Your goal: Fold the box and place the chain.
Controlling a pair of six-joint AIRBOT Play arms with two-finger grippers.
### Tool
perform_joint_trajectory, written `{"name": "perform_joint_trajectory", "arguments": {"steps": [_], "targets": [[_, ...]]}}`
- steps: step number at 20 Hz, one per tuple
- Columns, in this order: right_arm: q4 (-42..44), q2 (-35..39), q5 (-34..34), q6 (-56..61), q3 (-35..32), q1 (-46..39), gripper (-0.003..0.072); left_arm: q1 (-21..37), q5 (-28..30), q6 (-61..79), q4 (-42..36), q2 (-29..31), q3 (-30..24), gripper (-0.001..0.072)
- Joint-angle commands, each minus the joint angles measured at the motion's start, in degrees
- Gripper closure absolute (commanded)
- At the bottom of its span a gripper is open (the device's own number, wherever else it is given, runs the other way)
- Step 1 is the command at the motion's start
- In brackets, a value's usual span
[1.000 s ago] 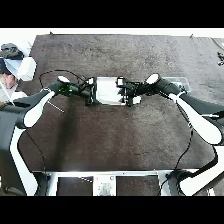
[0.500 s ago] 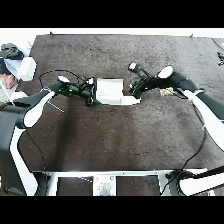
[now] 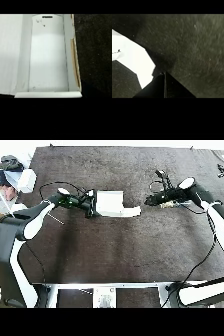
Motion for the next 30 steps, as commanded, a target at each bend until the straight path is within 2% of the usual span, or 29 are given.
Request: {"name": "perform_joint_trajectory", "arguments": {"steps": [1, 7, 9, 13, 15, 16, 17, 23, 30], "targets": [[4.3, -2.4, -0.6, 1.6, -3.3, -1.1, 0.0695, 0.0, 0.0, 0.0, 0.0, 0.0, 0.0, 0.0363], [20.6, -6.0, 0.0, -7.0, -8.1, 2.4, 0.0653, 0.0, 0.0, 0.0, 0.0, 0.0, 0.0, 0.0363], [23.5, -6.0, 0.3, -8.3, -8.5, 3.8, 0.0399, 0.0, 0.0, 0.0, 0.0, 0.0, 0.0, 0.0363], [32.8, -5.9, 1.6, -11.9, -8.3, 4.1, 0.0392, 0.0, 0.0, 0.0, 0.0, 0.0, 0.0, 0.0363], [33.2, -5.9, 1.6, -11.9, -8.3, 5.0, 0.0390, 0.0, 0.0, 0.0, 0.0, 0.0, 0.0, 0.0363], [33.2, -5.9, 1.6, -11.8, -8.2, 5.5, 0.0333, 0.0, 0.0, 0.0, 0.0, 0.0, 0.0, 0.0363], [33.2, -5.9, 1.6, -11.7, -7.6, 5.9, 0.0149, 0.0, 0.0, 0.0, 0.0, 0.0, 0.0, 0.0363], [32.3, -5.9, 2.8, -9.2, -3.3, 6.4, 0.0141, 0.0, 0.0, 0.0, 0.0, 0.0, 0.0, 0.0363], [23.3, -5.9, 0.0, -3.0, -1.3, 10.9, 0.0140, 0.0, 0.0, 0.0, 0.0, 0.0, 0.0, 0.0363]]}}
